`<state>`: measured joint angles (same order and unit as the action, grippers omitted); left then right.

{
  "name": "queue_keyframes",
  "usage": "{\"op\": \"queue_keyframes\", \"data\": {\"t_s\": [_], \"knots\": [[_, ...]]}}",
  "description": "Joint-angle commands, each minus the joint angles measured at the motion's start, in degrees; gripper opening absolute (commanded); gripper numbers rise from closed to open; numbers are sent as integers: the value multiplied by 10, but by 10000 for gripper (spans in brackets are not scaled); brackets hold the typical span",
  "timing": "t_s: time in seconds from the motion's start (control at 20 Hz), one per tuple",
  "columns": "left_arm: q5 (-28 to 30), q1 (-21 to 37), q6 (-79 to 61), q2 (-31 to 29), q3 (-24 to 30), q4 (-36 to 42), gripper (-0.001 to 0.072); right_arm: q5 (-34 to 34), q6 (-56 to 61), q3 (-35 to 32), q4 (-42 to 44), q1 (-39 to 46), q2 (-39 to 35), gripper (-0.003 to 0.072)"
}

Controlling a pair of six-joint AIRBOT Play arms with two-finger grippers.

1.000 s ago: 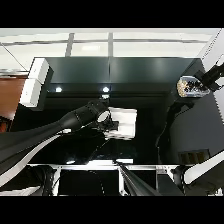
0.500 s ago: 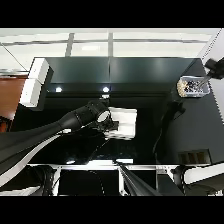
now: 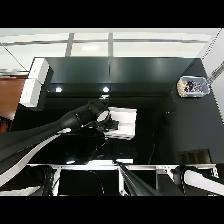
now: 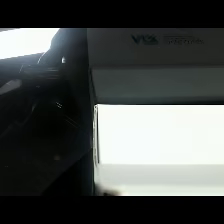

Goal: Fold the box and place the chain.

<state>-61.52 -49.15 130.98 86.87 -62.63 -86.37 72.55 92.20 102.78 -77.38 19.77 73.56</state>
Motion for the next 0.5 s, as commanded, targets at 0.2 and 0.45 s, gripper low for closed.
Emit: {"op": "queue_keyframes", "data": {"t_s": [0.2, 0.45], "knots": [[0, 10, 0, 0, 0, 0, 28, 97, -70, 0, 134, -52, -136, 8], [0, 9, 0, 0, 0, 1, 28, 173, -90, 0, 188, -125, -160, 9]]}}
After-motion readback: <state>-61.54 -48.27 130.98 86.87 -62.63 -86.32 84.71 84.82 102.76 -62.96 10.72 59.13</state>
